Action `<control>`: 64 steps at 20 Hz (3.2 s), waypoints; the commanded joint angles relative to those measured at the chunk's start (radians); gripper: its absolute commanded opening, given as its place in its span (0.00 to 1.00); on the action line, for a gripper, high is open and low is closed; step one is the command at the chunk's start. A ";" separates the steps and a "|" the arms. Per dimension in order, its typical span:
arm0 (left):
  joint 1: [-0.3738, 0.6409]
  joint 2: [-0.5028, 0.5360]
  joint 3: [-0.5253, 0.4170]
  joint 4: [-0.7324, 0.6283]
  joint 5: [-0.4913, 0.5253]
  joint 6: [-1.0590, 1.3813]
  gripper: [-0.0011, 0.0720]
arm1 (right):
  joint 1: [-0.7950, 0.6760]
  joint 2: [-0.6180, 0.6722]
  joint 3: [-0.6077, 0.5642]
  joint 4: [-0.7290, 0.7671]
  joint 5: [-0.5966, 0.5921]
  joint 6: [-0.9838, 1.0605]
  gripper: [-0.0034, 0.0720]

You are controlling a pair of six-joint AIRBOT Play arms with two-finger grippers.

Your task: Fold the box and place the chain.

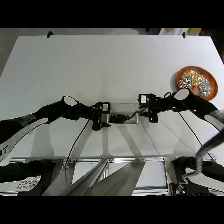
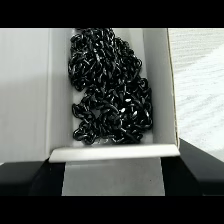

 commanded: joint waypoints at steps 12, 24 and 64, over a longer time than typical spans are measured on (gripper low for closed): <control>0.000 0.001 0.000 0.000 0.000 0.000 0.22 | 0.086 0.097 -0.020 -0.082 0.023 0.275 0.07; 0.000 0.001 0.000 0.000 0.000 0.000 0.22 | 0.086 0.612 -0.025 0.004 0.070 0.707 0.07; 0.000 0.001 0.000 0.000 0.000 0.000 0.22 | -0.037 0.198 -0.119 -0.072 -0.093 0.317 0.29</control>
